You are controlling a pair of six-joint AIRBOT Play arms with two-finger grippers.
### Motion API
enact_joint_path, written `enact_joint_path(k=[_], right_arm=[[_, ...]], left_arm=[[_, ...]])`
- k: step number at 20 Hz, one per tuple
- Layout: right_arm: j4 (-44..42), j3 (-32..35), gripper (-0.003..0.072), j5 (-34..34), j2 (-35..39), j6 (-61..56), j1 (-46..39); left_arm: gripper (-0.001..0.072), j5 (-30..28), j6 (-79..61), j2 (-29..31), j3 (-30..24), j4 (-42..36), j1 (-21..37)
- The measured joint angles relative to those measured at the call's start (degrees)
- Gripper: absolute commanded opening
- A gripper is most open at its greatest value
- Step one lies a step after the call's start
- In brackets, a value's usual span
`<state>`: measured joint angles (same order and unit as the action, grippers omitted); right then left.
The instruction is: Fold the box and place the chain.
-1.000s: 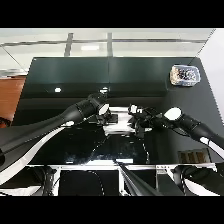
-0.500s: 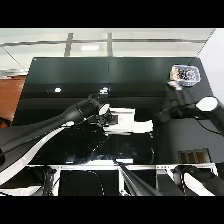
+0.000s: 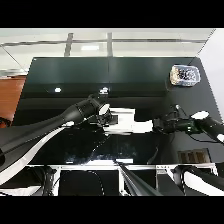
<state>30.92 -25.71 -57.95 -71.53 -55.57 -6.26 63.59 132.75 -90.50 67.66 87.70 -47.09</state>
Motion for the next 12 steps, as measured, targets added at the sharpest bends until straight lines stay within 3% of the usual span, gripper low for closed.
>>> enact_joint_path(k=[1, 2, 3, 4, 8, 10, 12], right_arm=[[-1.2, -1.0, 0.0032, -0.3, -0.5, 0.7, 1.2], [-2.0, -2.3, 0.0086, -1.0, -0.9, 1.3, 2.2], [-2.2, -3.6, 0.0402, -2.3, -1.2, 1.7, 2.9], [-2.5, -4.9, 0.0551, -3.6, -1.4, 2.0, 3.3], [-3.1, -8.2, 0.0534, -9.1, -1.8, 2.6, 4.5], [-3.8, -8.9, 0.0392, -10.3, -1.9, 2.8, 5.6], [-4.7, -9.4, 0.0349, -10.2, -1.9, 2.8, 7.4]], left_arm=[[0.0027, 0.0, 0.0, 0.0, 0.0, 0.0, 0.0], [0.0027, 0.0, 0.0, 0.0, 0.0, -0.1, 0.0], [0.0027, 0.0, 0.0, 0.0, 0.0, -0.1, 0.0], [0.0027, 0.1, 0.0, 0.0, 0.0, -0.1, 0.0], [0.0027, 0.1, -0.2, 0.0, 0.0, -0.3, 0.0], [0.0027, 0.1, -0.2, 0.0, 0.0, -0.3, 0.0], [0.0027, 0.1, -0.1, 0.0, 0.0, -0.3, 0.0]])
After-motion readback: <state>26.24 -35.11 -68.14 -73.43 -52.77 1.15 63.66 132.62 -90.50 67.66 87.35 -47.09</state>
